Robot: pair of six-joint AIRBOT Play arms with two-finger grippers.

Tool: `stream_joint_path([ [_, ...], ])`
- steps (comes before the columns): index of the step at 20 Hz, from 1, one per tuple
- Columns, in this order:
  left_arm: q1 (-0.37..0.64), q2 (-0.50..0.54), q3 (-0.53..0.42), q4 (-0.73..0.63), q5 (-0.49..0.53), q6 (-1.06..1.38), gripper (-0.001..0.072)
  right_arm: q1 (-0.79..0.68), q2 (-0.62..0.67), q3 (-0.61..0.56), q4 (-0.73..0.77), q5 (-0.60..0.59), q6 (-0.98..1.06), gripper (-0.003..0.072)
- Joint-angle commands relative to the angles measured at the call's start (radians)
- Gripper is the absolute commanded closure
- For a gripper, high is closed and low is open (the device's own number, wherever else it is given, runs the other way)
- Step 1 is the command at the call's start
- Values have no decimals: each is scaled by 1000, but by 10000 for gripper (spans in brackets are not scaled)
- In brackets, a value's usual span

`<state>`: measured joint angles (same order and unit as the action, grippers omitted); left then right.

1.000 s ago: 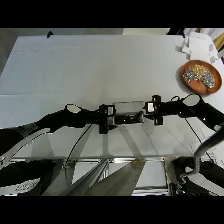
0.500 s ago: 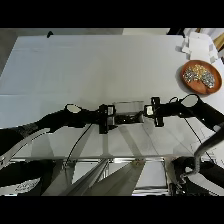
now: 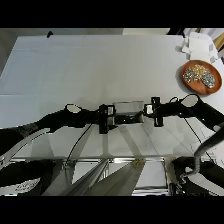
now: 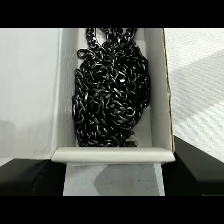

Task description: Fold the box and place the chain.

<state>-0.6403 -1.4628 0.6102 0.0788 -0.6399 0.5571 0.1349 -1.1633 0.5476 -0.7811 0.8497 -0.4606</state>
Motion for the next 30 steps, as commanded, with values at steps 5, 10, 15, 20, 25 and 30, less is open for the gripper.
stream_joint_path([
  [5,1,0,1,0,0,0,575,0,0,0,-5,31,74,674],
  [10,1,0,1,0,0,0,575,0,34,0,-26,30,98,675],
  [15,1,0,1,0,0,0,575,0,106,0,-36,25,108,675],
  [20,1,0,1,0,0,0,575,0,214,0,-56,14,227,675],
  [25,1,0,1,0,0,0,575,2,291,0,95,111,254,675],
  [30,1,0,1,0,0,0,575,106,293,0,246,128,255,674],
])
